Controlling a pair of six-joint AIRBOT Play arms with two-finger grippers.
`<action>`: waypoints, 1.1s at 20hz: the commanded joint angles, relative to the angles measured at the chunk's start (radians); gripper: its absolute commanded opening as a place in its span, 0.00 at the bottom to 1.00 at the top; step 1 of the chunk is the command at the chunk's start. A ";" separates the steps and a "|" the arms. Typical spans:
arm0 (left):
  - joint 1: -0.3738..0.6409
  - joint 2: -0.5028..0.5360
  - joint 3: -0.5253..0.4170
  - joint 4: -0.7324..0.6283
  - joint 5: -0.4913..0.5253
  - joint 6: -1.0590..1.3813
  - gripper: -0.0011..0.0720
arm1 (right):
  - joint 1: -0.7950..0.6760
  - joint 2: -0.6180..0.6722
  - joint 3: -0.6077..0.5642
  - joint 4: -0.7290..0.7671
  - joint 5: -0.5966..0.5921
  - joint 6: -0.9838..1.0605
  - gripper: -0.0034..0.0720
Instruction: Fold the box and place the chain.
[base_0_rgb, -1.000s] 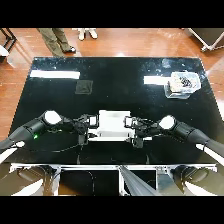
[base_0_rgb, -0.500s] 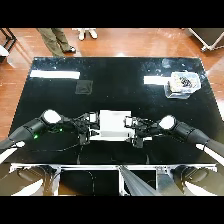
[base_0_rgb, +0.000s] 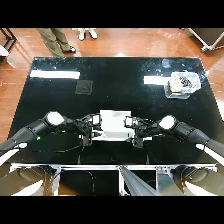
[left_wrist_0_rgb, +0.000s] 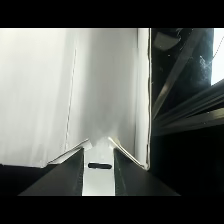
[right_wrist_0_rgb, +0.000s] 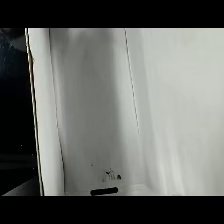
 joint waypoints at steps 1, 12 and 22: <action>-0.008 -0.021 0.001 0.000 0.013 -0.002 0.41 | 0.000 -0.001 0.000 0.001 -0.001 0.000 0.48; -0.018 -0.030 0.001 0.000 0.008 -0.005 0.38 | 0.000 -0.001 0.000 0.001 -0.001 0.000 0.48; 0.006 -0.014 0.017 0.046 -0.081 -0.105 0.10 | 0.000 -0.001 0.000 0.001 -0.002 0.000 0.48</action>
